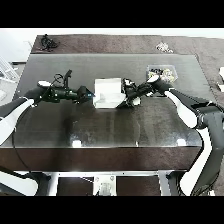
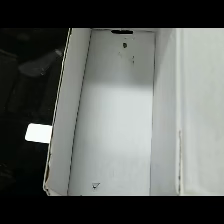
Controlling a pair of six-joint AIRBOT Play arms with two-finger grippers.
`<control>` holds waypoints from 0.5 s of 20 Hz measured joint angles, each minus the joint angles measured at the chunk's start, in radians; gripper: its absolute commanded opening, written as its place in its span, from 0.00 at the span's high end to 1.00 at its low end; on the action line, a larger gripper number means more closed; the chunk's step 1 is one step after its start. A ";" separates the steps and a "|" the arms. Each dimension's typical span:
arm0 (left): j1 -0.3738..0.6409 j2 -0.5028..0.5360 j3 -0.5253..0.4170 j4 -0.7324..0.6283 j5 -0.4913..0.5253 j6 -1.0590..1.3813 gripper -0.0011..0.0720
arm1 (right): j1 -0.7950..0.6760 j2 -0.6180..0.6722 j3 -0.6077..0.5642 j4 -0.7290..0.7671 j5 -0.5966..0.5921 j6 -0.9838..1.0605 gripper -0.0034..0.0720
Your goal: Fold the box and place the chain.
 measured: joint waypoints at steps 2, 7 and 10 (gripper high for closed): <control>-0.008 0.000 0.021 0.038 0.001 -0.056 0.48 | 0.000 0.000 0.000 0.000 0.000 0.000 0.21; -0.025 0.000 0.058 0.138 -0.003 -0.183 0.48 | 0.000 0.000 0.000 0.000 0.000 0.000 0.21; -0.030 0.000 0.064 0.164 -0.005 -0.221 0.48 | 0.000 0.000 0.000 0.000 0.000 0.000 0.21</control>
